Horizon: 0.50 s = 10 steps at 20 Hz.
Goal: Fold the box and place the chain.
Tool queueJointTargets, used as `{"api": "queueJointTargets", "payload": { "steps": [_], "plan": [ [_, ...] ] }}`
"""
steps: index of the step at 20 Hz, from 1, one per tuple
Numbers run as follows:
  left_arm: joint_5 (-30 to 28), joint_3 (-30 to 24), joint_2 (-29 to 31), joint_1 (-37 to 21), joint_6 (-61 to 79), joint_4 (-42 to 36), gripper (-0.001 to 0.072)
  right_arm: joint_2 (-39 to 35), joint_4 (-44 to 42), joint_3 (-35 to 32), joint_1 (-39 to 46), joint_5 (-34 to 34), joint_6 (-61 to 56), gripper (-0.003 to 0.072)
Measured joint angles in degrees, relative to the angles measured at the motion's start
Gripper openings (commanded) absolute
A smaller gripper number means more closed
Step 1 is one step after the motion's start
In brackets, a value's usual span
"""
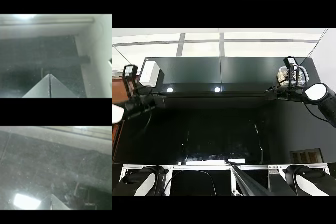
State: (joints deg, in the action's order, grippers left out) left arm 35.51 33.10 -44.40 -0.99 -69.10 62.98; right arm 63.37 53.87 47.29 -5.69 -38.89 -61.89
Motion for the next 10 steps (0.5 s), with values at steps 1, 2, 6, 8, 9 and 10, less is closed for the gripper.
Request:
{"api": "queueJointTargets", "payload": {
  "steps": [1, 2, 6, 8, 9, 10],
  "plan": [
    [-1.01, -1.73, 1.53, 0.0, 0.17, -0.04, 0.0026, 0.0, 0.17, 0.0, 0.0, 0.04, -0.11, 0.0011],
    [-1.68, -2.86, 2.56, 0.0, 0.17, -0.09, 0.0026, 0.0, 0.33, 0.0, -0.04, 0.07, -0.11, 0.0011],
    [-3.23, -5.16, 4.42, 0.0, 0.37, -0.26, 0.0026, 0.0, 0.48, 0.0, -0.07, 0.11, -0.15, 0.0011],
    [-3.58, -5.57, 4.76, 0.0, 0.39, -0.28, 0.0026, 0.0, 0.55, 0.0, -0.04, 0.11, -0.2, 0.0011],
    [-3.65, -5.7, 4.87, 0.0, 0.37, -0.28, 0.0026, 0.0, 0.55, 0.0, -0.04, 0.13, -0.24, 0.0011],
    [-3.67, -5.79, 4.96, 0.0, 0.37, -0.28, 0.0026, 0.0, 0.55, 0.0, -0.04, 0.13, -0.31, 0.0011]
  ]
}}
